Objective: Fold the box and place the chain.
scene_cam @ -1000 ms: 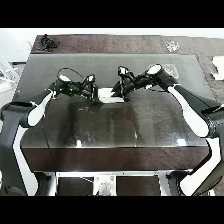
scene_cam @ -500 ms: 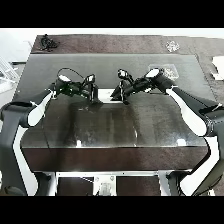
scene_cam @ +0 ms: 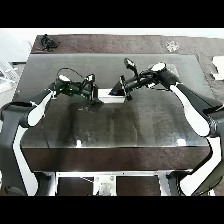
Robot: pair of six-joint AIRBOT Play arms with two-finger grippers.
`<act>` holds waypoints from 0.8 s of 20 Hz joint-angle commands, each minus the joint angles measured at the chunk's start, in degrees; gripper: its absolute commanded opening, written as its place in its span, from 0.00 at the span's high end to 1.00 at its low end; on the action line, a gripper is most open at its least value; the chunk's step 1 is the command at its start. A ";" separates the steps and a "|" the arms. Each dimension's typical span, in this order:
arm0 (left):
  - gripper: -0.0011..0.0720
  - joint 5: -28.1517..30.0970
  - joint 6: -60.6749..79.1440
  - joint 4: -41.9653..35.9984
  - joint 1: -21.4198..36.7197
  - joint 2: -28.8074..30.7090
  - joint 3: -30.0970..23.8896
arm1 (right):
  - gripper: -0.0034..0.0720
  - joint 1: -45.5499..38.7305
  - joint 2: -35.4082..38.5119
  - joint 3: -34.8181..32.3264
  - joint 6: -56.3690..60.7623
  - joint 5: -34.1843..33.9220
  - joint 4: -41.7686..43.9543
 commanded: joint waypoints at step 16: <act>0.11 0.11 0.04 0.09 0.00 0.02 0.02 | 0.95 -2.84 28.72 -41.70 4.15 -32.09 7.34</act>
